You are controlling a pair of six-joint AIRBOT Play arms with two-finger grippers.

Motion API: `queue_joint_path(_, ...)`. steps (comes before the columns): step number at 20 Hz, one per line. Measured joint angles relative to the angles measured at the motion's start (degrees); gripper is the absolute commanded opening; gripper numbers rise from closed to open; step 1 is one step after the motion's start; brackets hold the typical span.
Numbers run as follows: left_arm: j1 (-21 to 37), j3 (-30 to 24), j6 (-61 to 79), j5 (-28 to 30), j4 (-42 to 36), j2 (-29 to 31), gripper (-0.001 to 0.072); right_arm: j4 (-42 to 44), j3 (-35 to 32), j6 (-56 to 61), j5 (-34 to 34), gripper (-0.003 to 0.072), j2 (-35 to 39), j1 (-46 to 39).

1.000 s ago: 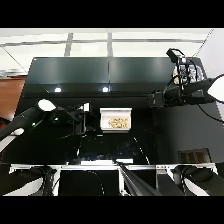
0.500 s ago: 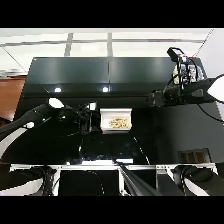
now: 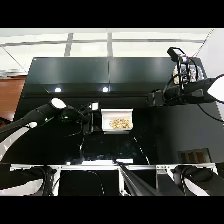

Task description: Fold the box and place the chain.

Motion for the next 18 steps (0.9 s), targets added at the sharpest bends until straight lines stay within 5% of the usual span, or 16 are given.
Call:
queue_joint_path(10,-1.36,0.22,-0.11,0.74,-2.38,-0.26,0.0691,-0.02,0.0,-0.02,-0.2,0.0209,0.0,0.0)
queue_joint_path(14,-1.86,0.24,0.11,1.14,-2.73,-0.26,0.0335,-0.17,0.0,-0.02,-0.37,0.021,-0.07,0.0)
queue_joint_path(17,-2.36,0.24,0.2,1.6,-2.62,-0.26,0.0284,-0.35,0.0,-0.02,-0.68,0.0215,-0.07,0.0)
queue_joint_path(18,-2.47,0.24,0.26,1.68,-2.54,-0.26,0.0284,-0.59,0.0,-0.02,-0.74,0.0418,-0.07,0.0)
